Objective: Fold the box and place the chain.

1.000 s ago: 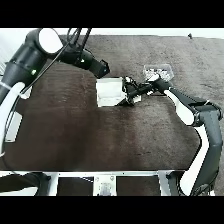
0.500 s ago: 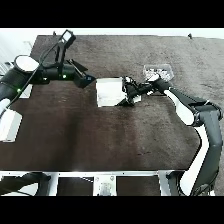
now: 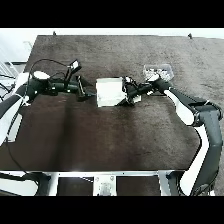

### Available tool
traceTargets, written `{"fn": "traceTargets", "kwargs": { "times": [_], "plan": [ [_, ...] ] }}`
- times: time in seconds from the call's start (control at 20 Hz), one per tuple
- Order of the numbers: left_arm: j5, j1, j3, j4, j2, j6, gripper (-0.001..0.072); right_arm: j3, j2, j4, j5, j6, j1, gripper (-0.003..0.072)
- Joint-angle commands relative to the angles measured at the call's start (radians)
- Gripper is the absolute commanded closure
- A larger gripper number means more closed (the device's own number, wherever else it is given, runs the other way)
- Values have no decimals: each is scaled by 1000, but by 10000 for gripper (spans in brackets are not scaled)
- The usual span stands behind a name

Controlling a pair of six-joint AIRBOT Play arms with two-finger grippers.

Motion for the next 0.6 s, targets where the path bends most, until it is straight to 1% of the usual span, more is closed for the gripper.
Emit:
{"fn": "traceTargets", "kwargs": {
  "times": [0.0, 0.1, 0.25, 0.35, 0.55],
  "plan": [
    [-57, 80, -1, -71, -51, 169, 6, 0, 0, 0, 0, 0, 0, 170],
    [-85, 114, 1, -64, -61, 220, 5, 0, 0, 0, 0, 0, 0, 170],
    [-85, 116, 6, -39, -70, 275, 5, 0, 0, 0, 0, 0, 0, 170],
    [-92, 112, 45, -35, -110, 281, 5, 0, 0, 0, 0, 0, 0, 170],
    [-188, 112, 173, -21, -212, 221, 5, 0, 0, 0, 0, 0, 0, 170]
  ]
}}
